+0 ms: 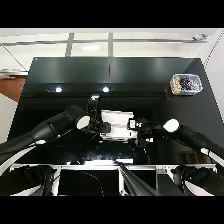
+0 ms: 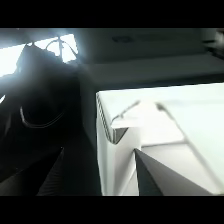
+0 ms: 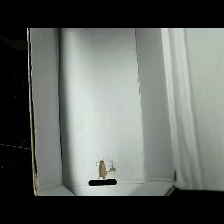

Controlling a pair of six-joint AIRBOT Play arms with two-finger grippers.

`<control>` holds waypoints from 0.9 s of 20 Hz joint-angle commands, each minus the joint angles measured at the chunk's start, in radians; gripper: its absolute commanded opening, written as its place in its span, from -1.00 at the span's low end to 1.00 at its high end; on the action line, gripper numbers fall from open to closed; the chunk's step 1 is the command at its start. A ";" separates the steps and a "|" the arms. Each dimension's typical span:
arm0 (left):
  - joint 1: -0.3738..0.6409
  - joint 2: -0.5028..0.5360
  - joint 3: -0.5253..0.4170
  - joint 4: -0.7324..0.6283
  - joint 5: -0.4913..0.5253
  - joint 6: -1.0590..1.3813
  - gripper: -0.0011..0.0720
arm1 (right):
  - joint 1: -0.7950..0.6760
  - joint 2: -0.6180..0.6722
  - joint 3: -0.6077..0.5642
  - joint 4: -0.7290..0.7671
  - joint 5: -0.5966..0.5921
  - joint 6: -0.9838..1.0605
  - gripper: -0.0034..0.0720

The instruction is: Fold the box and place the chain.

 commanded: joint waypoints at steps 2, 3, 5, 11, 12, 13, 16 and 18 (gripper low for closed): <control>-0.039 -0.076 0.066 0.034 -0.058 -0.089 0.33 | 0.000 0.000 0.000 0.000 0.000 0.000 0.18; -0.043 -0.100 0.090 0.035 -0.081 -0.088 -0.01 | 0.000 0.000 0.000 0.000 0.000 0.000 0.18; -0.046 -0.138 0.124 0.035 -0.097 -0.085 -0.22 | 0.000 0.000 0.000 0.000 0.001 0.000 0.18; -0.046 -0.158 0.138 0.035 -0.084 -0.089 -0.22 | 0.000 0.000 0.000 0.000 0.000 0.000 0.18; -0.046 -0.159 0.138 0.035 -0.081 -0.089 -0.22 | 0.000 0.000 0.000 0.000 0.000 0.000 0.18; -0.046 -0.161 0.138 0.035 -0.079 -0.089 -0.22 | 0.000 0.000 0.000 0.000 0.000 0.000 0.18; -0.046 -0.175 0.138 0.034 -0.082 -0.089 -0.22 | 0.000 0.000 0.000 0.000 0.000 0.000 0.18; -0.046 -0.184 0.138 0.034 -0.097 -0.088 -0.22 | 0.000 0.000 0.000 0.000 0.000 0.000 0.18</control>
